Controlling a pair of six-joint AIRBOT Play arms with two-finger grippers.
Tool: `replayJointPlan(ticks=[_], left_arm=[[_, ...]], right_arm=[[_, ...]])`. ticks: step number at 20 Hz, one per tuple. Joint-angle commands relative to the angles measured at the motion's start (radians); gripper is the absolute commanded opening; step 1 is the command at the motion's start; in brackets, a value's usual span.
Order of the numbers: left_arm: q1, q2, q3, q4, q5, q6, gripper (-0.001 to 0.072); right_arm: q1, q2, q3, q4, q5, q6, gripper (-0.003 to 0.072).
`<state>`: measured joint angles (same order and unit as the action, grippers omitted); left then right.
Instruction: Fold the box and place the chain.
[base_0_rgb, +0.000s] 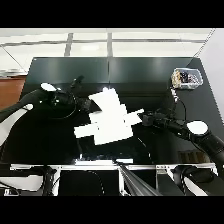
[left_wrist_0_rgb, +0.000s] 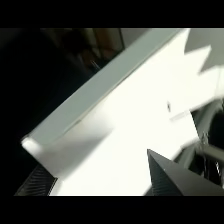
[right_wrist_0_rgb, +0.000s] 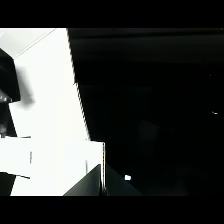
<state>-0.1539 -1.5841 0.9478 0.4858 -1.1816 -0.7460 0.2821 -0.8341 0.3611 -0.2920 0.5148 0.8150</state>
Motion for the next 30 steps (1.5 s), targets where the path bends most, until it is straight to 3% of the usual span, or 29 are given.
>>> replayJointPlan(ticks=[1, 2, 3, 8, 10, 14, 15, 16, 17, 22, 25, 27, 30], left_arm=[[0.001, -0.077, 0.061, 0.018, -0.224, 0.174, 0.0655], [0.001, -0.086, 0.068, 0.044, -0.243, 0.194, 0.0596], [0.000, -0.088, 0.069, 0.075, -0.239, 0.213, 0.0589], [0.000, -0.088, 0.074, 0.116, -0.237, 0.294, 0.0338], [-0.005, -0.088, 0.074, 0.111, -0.237, 0.294, 0.0327], [-0.018, -0.087, 0.074, 0.109, -0.237, 0.313, 0.0089], [-0.017, -0.087, 0.074, 0.109, -0.238, 0.320, 0.0025], [-0.015, -0.087, 0.074, 0.109, -0.238, 0.320, 0.0024], [-0.014, -0.084, 0.074, 0.109, -0.238, 0.320, 0.0023], [-0.040, 0.002, 0.068, 0.150, -0.221, 0.266, 0.0018], [-0.092, 0.128, 0.028, 0.223, -0.042, 0.277, 0.0018], [-0.127, 0.196, -0.001, 0.259, 0.078, 0.357, 0.0020], [-0.166, 0.204, -0.003, 0.288, 0.109, 0.523, 0.0020]], right_arm=[[0.001, -0.001, 0.000, 0.003, 0.004, 0.000, 0.0019], [0.001, -0.001, 0.000, 0.002, 0.004, 0.000, 0.0019], [0.001, -0.001, 0.000, 0.001, 0.004, 0.000, 0.0019], [0.001, -0.001, 0.000, 0.001, 0.005, 0.000, 0.0019], [0.001, -0.001, 0.000, 0.000, 0.005, 0.000, 0.0019], [0.001, -0.001, 0.000, -0.005, 0.005, 0.000, 0.0030], [0.000, 0.000, 0.000, -0.015, 0.005, 0.000, 0.0257], [-0.002, 0.000, 0.001, -0.031, 0.006, 0.000, 0.0602], [-0.009, 0.000, 0.008, -0.053, 0.018, -0.001, 0.0698], [-0.146, 0.000, 0.185, -0.475, 0.288, -0.001, 0.0696], [-0.168, 0.000, 0.218, -0.699, 0.296, -0.001, 0.0696], [-0.169, 0.000, 0.218, -0.730, 0.296, 0.000, 0.0695], [-0.167, 0.000, 0.218, -0.695, 0.291, 0.000, 0.0695]])
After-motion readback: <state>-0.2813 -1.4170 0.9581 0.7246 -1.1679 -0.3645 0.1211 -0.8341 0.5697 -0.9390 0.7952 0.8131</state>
